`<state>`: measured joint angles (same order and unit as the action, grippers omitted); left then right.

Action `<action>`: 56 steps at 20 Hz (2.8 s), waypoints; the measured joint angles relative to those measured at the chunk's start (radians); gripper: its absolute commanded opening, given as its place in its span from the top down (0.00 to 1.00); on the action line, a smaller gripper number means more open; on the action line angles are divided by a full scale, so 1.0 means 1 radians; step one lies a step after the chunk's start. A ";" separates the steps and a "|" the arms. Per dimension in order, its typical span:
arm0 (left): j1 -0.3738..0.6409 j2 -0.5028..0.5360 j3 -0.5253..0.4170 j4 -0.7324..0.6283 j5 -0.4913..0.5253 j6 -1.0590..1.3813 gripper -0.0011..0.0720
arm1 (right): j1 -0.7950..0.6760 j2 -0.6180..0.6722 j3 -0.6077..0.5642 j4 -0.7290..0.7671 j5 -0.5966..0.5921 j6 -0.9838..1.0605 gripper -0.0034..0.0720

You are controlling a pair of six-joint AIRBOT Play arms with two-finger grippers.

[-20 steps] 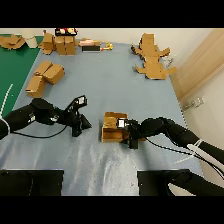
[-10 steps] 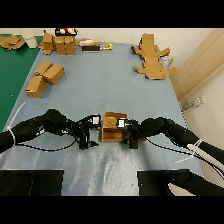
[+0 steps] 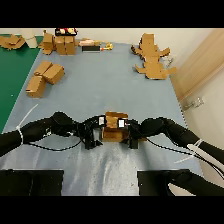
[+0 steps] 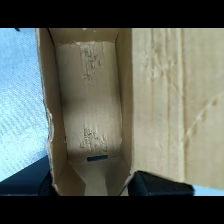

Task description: Fold the box.

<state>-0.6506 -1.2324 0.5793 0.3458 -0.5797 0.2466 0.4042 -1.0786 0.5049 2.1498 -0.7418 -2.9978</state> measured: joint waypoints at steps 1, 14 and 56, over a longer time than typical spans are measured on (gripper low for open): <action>-0.001 -0.003 0.002 -0.006 0.019 -0.005 0.02 | 0.000 0.000 0.000 0.000 0.000 -0.002 0.33; -0.057 -0.017 0.009 -0.008 0.077 0.022 0.02 | 0.000 0.000 0.000 -0.001 -0.001 -0.006 0.33; -0.071 -0.053 0.027 0.040 0.108 0.003 0.24 | 0.000 0.000 0.000 0.010 -0.002 -0.005 0.33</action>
<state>-0.7212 -1.2858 0.6067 0.3855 -0.4721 0.2501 0.4046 -1.0786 0.5049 2.1593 -0.7433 -3.0028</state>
